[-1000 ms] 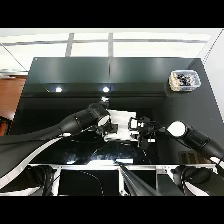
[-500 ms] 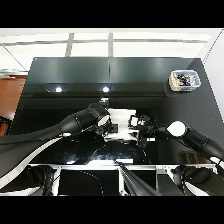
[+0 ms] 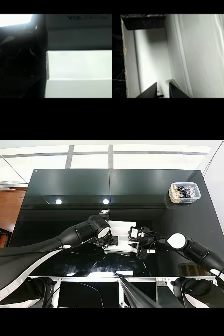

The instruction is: Fold the box and place the chain.

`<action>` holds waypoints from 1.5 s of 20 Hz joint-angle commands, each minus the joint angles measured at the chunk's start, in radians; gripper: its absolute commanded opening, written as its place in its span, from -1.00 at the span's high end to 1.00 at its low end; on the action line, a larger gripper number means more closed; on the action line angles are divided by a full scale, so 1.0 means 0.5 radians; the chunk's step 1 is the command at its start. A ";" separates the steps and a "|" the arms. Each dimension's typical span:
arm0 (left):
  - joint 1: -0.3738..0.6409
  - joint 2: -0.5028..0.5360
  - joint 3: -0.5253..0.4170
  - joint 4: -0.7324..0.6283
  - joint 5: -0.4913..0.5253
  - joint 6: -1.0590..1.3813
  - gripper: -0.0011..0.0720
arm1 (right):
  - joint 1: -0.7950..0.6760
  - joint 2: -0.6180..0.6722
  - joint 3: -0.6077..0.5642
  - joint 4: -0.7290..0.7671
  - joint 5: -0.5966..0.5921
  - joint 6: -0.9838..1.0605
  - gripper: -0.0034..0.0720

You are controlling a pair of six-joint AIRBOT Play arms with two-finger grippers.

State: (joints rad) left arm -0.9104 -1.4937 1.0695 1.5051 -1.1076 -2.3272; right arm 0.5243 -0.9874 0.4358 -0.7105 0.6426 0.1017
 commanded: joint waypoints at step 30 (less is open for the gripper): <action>-0.001 0.001 -0.001 0.002 -0.001 0.001 0.90 | -1.484 -0.140 -0.164 -0.276 1.157 2.292 0.79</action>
State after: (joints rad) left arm -0.9108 -1.4937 1.0695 1.5063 -1.1088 -2.3283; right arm -0.2138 -0.9821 0.3576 -0.9276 1.1858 1.2957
